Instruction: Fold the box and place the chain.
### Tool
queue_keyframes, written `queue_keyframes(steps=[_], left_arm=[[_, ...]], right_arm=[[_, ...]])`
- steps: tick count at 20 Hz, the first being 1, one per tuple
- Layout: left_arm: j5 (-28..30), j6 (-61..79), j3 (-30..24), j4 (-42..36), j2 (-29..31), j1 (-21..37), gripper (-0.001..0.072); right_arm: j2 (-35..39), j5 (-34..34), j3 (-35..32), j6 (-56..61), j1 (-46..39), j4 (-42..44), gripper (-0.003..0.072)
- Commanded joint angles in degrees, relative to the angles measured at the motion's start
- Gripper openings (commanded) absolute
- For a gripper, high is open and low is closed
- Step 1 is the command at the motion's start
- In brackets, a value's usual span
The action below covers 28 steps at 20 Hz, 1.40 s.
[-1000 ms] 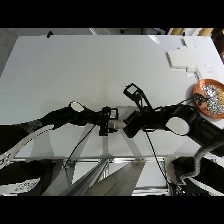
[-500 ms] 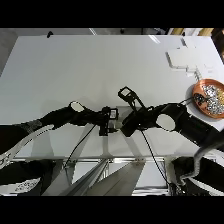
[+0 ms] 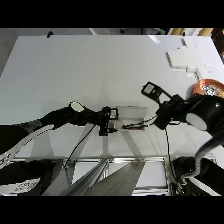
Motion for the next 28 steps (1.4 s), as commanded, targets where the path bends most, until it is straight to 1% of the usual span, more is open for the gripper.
queue_keyframes(steps=[1,3,4,5,7,8,10,12,13,16,18,21,25,26,27,28], left_arm=[[0.0,0.0,0.0,0.0,0.0,0.0,0.0271],[0.0,0.0,0.0,0.0,0.0,0.0,0.0271],[0.0,0.0,0.0,0.0,0.0,0.0,0.0271],[0.0,0.0,0.0,0.0,0.0,0.0,0.0271],[0.0,0.0,0.0,0.0,0.0,0.0,0.0271],[0.0,0.0,0.0,0.0,0.0,0.0,0.0271],[0.0,0.0,0.0,0.0,0.0,0.0,0.0271],[0.0,0.0,0.0,0.0,0.0,0.0,0.0271],[0.0,0.0,0.0,0.0,0.0,0.0,0.0271],[0.0,0.0,0.0,0.0,0.0,0.0,0.0271],[0.0,0.0,0.0,0.0,0.0,0.0,0.0271],[0.0,0.0,0.0,0.0,0.0,0.0,0.0271],[0.0,0.0,0.0,0.0,0.0,0.0,0.0271],[0.0,0.0,0.0,0.0,0.0,0.0,0.0271],[0.0,0.0,0.0,0.0,0.0,0.0,0.0271],[0.0,0.0,0.0,0.0,0.0,0.0,0.0271]], right_arm=[[0.6,-2.8,-0.7,-18.8,-11.6,8.7,0.0106],[-0.2,-1.4,-1.9,-35.0,-17.0,16.2,0.0108],[-1.1,0.7,-2.6,-43.1,-18.7,17.7,0.0109],[-2.3,2.2,-3.6,-47.9,-19.6,18.2,0.0111],[-5.4,2.6,-5.9,-53.0,-19.8,17.9,0.012],[-7.1,2.0,-7.2,-55.8,-19.8,18.1,0.0125],[-9.1,-2.3,-10.1,-63.6,-19.9,18.1,0.0238],[-10.2,-6.8,-12.7,-69.6,-19.9,19.2,0.0248],[-10.2,-9.3,-13.8,-71.5,-19.9,19.7,0.0236],[-10.3,-14.6,-16.0,-73.4,-19.9,20.0,0.0236],[-10.4,-17.6,-17.1,-73.8,-19.9,22.3,0.0236],[-11.9,-18.3,-17.4,-79.9,-19.9,27.5,0.0218],[-14.6,-19.2,-17.4,-80.0,-19.9,28.0,0.0217],[-14.6,-19.1,-17.4,-80.0,-19.9,28.0,0.0169],[-14.6,-18.9,-17.4,-80.0,-19.9,28.0,0.0098],[-14.6,-18.3,-17.4,-80.0,-19.9,27.7,0.005]])
